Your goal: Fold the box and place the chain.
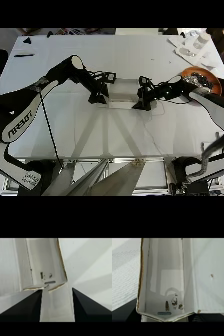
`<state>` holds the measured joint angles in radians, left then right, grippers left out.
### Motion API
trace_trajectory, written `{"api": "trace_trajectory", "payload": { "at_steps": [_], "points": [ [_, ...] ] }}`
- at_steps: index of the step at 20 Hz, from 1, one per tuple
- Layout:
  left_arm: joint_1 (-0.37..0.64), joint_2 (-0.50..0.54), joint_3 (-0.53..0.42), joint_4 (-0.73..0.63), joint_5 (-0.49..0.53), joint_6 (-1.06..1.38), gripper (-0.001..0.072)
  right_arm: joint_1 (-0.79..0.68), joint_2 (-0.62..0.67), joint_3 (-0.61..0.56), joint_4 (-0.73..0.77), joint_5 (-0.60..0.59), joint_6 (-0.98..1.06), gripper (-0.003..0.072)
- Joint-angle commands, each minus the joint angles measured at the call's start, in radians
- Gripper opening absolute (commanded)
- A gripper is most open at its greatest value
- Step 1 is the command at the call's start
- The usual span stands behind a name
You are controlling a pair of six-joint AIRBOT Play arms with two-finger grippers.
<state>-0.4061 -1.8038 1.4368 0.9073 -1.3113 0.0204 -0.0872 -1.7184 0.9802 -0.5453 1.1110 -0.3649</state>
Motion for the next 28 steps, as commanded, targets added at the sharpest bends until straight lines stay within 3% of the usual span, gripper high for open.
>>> {"api": "trace_trajectory", "payload": {
  "at_steps": [1, 2, 6, 10, 17, 18, 19, 20, 23, 25, 28],
  "points": [
    [0.001, -0.001, 0.0, 0.039, 0.007, 0.013, 0.0409, 0.001, 0.0, 0.001, 0.0, 0.0, 0.0, 0.0403],
    [0.001, -0.002, 0.0, 0.036, 0.015, 0.013, 0.0373, 0.001, 0.0, 0.001, 0.0, 0.0, 0.0, 0.0403],
    [-0.001, -0.026, 0.0, -0.047, 0.036, 0.013, 0.0373, 0.001, 0.0, 0.001, 0.0, 0.0, 0.001, 0.0403],
    [-0.007, -0.047, 0.0, -0.06, 0.029, 0.005, 0.0212, 0.001, 0.0, 0.001, 0.0, 0.0, 0.0, 0.0403],
    [-0.007, -0.05, 0.0, -0.062, 0.069, 0.001, 0.0204, 0.001, 0.0, 0.001, 0.0, 0.0, 0.0, 0.0403],
    [-0.007, -0.05, 0.0, -0.062, 0.07, 0.001, 0.017, 0.001, 0.0, 0.001, 0.0, 0.0, 0.0, 0.0403],
    [-0.007, -0.05, 0.0, -0.062, 0.064, 0.001, 0.0044, 0.001, 0.0, 0.001, 0.0, 0.0, 0.0, 0.0403],
    [-0.007, -0.05, 0.0, -0.062, 0.056, 0.001, 0.0009, 0.001, 0.0, 0.001, 0.0, 0.0, 0.0, 0.0403],
    [-0.007, -0.051, 0.0, -0.079, 0.039, -0.005, 0.004, 0.001, 0.0, 0.001, 0.0, 0.0, 0.0, 0.0403],
    [-0.007, -0.053, 0.0, -0.121, 0.053, -0.007, 0.0204, 0.001, 0.0, 0.001, 0.0, 0.0, 0.0, 0.0403],
    [-0.007, -0.055, 0.0, -0.155, 0.101, -0.053, 0.0217, 0.001, 0.0, 0.001, 0.0, 0.0, 0.0, 0.0403]
  ]
}}
